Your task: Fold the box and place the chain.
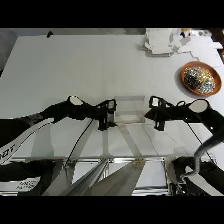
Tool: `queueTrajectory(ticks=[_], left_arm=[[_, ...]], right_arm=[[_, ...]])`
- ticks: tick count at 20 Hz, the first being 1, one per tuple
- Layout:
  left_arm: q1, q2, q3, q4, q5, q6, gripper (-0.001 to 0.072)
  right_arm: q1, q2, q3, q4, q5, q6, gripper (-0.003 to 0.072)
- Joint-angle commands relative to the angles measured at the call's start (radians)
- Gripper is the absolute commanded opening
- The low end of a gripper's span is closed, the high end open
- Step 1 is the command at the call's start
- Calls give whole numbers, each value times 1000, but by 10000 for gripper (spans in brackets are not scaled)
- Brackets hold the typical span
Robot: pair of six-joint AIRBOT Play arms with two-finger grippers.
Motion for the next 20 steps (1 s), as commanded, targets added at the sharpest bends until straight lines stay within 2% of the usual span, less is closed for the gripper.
queueTrajectory(ticks=[1, 2, 4, 6, 8, 11, 15, 20], left_arm=[[0, 0, 0, 1, -2, 0, 208], [0, 0, 0, 1, -2, 0, 208], [0, 0, 0, 1, -2, 0, 208], [0, 0, 0, 1, -2, 0, 208], [0, 0, 0, 1, -1, 0, 208], [0, 0, 0, 1, -2, 0, 208], [0, 0, 0, 1, -2, 0, 209], [0, 0, 0, 1, -2, 0, 208]], right_arm=[[-1, 143, 1, -149, -40, 360, 19], [-1, 164, 1, -215, -74, 493, 19], [-1, 175, 1, -463, -161, 971, 18], [-1, 173, 1, -708, -170, 1390, 18], [-2, 162, 1, -769, -134, 1509, 18], [-74, 86, 1, -672, -105, 1612, 18], [-153, 23, 1, -521, -90, 1516, 18], [-147, -115, 1, -143, -31, 1309, 18]])
